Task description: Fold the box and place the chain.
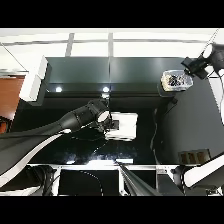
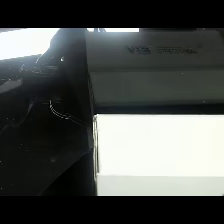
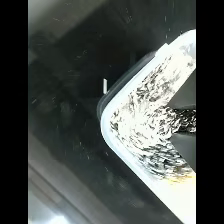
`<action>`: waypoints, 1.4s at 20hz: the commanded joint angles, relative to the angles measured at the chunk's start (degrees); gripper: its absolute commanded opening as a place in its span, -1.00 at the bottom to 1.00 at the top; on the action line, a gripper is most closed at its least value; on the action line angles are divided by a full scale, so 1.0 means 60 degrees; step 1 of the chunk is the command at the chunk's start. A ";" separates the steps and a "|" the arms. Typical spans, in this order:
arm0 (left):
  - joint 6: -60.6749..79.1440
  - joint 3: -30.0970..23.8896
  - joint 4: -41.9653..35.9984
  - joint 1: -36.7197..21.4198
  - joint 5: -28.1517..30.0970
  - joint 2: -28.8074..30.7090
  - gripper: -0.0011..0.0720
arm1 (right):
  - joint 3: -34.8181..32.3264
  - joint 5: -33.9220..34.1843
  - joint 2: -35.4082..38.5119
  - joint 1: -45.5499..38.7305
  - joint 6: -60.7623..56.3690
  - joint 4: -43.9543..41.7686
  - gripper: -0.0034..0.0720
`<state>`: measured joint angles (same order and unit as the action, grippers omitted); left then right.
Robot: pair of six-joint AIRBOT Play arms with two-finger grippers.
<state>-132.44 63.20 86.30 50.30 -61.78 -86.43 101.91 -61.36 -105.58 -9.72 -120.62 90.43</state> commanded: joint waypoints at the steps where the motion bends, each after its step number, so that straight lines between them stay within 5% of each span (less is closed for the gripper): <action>1: 0.0000 0.0000 0.0000 -0.0004 0.0004 -0.0004 -0.90 | 0.0015 -0.0729 0.1104 -0.0007 0.2506 -0.0251 -0.90; 4: 0.0000 0.0000 0.0004 -0.0004 0.0004 -0.0004 -0.90 | 0.0000 -0.1832 0.2422 0.0091 0.4641 -0.1606 -0.90; 10: 0.0000 0.0000 0.0000 -0.0004 0.0000 -0.0004 -0.90 | -0.0244 -0.1293 0.5038 -0.0076 0.5603 -0.4328 -0.90; 15: 0.0000 0.0000 0.0000 -0.0004 0.0000 -0.0004 -0.90 | -0.0299 -0.2033 0.6360 0.0058 0.6186 -0.5931 -0.90; 23: 0.0000 0.0000 0.0004 -0.0004 0.0011 -0.0004 -0.90 | -0.3377 -0.2823 0.9391 0.1392 0.6921 -0.6812 -0.90; 28: 0.0000 0.0000 0.0004 -0.0004 0.0011 -0.0007 -0.90 | -0.3942 -0.3770 0.9825 0.2827 0.6779 -0.7198 -0.90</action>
